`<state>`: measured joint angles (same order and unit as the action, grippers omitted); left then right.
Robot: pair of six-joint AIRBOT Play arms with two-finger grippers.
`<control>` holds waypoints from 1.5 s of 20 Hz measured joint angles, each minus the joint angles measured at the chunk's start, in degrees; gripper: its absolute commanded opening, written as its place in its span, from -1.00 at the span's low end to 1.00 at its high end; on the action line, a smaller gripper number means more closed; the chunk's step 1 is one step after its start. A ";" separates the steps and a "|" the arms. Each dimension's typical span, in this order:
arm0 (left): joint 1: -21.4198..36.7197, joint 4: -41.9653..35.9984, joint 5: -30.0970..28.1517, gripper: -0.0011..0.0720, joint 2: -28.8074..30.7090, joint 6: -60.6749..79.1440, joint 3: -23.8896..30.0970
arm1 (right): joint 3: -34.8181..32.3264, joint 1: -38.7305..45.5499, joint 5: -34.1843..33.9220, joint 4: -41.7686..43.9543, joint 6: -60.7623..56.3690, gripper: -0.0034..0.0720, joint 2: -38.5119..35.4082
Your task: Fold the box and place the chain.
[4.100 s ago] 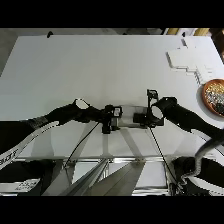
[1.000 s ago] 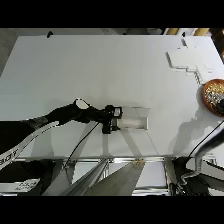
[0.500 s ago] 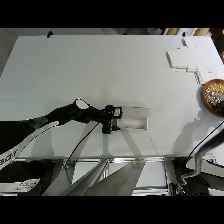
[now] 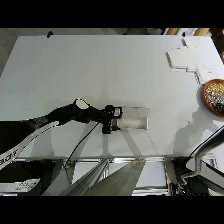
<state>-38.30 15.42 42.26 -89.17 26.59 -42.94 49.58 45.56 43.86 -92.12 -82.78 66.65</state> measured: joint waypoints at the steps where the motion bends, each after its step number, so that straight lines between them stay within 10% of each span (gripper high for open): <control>1: 0.00 0.00 0.00 -0.12 0.00 -0.02 0.00 | 0.00 -0.55 0.92 1.49 0.44 -0.87 -2.25; 18: 0.00 0.00 0.00 -0.12 0.00 0.00 0.00 | 0.00 -40.06 31.04 24.94 6.64 -0.87 -35.56; 30: 0.00 0.00 0.00 -0.12 0.00 0.00 0.00 | -3.13 -72.52 19.80 30.27 6.56 -0.87 -35.50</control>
